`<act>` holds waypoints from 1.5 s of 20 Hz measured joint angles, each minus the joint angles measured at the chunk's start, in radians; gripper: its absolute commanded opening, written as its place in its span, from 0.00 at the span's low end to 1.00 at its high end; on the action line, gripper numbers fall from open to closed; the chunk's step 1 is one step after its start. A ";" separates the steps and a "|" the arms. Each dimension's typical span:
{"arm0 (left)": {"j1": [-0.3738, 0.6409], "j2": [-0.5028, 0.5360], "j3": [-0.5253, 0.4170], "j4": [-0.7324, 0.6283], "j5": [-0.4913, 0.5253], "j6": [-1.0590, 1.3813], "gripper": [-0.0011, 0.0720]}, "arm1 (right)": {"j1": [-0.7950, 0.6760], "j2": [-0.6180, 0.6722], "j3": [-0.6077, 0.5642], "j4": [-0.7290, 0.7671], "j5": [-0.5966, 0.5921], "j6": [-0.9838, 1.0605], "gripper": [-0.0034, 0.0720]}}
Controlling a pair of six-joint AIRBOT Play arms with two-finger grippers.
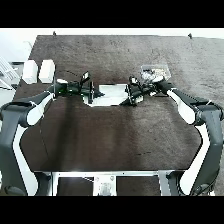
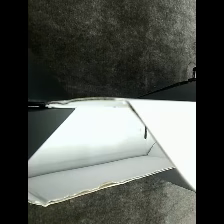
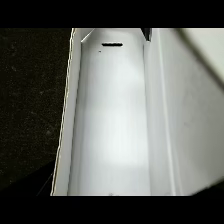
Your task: Fold the box and place the chain.
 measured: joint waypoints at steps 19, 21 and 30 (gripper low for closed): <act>0.070 0.029 0.042 -0.021 -0.180 0.003 0.44 | 0.000 0.000 0.000 0.001 -0.003 0.000 0.81; 0.116 0.029 0.064 -0.021 -0.283 -0.017 0.05 | 0.000 0.000 0.000 0.001 -0.002 0.000 0.81; 0.169 0.152 0.171 -0.031 -0.615 -0.233 0.03 | 0.000 0.000 0.000 0.000 0.000 0.000 0.81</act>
